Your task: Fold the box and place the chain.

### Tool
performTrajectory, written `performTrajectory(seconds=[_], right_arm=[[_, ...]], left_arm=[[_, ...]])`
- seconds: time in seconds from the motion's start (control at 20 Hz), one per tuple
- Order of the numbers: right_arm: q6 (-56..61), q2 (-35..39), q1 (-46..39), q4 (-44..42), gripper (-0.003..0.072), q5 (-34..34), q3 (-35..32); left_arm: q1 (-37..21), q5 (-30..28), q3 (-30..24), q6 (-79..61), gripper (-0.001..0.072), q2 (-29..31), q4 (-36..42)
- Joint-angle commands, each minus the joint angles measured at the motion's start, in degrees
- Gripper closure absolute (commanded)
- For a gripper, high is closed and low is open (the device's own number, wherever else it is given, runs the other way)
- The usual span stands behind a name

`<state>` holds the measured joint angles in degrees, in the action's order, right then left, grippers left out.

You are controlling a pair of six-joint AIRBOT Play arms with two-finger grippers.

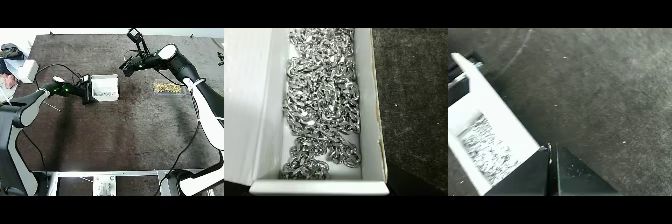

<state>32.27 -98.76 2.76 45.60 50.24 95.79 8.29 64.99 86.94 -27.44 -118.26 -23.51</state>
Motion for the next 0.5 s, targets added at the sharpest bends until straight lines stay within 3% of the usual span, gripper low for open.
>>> performTrajectory(seconds=[0.0,0.2,0.4,0.45], right_arm=[[-3.67,-5.46,-2.54,-7.52,0.0644,1.27,3.87],[-5.99,-11.23,-3.06,-9.01,0.0643,7.02,8.41],[-11.06,-13.35,-3.04,-10.58,0.0641,14.03,8.48],[-13.66,-13.29,-3.04,-12.17,0.0610,16.65,8.50]], left_arm=[[0.00,-0.02,0.02,-0.02,0.0243,0.04,-0.02],[0.00,0.00,0.02,-0.02,0.0244,0.04,-0.02],[0.00,-0.02,0.02,-0.02,0.0243,0.04,-0.02],[0.00,0.00,0.02,-0.02,0.0243,0.04,-0.02]])
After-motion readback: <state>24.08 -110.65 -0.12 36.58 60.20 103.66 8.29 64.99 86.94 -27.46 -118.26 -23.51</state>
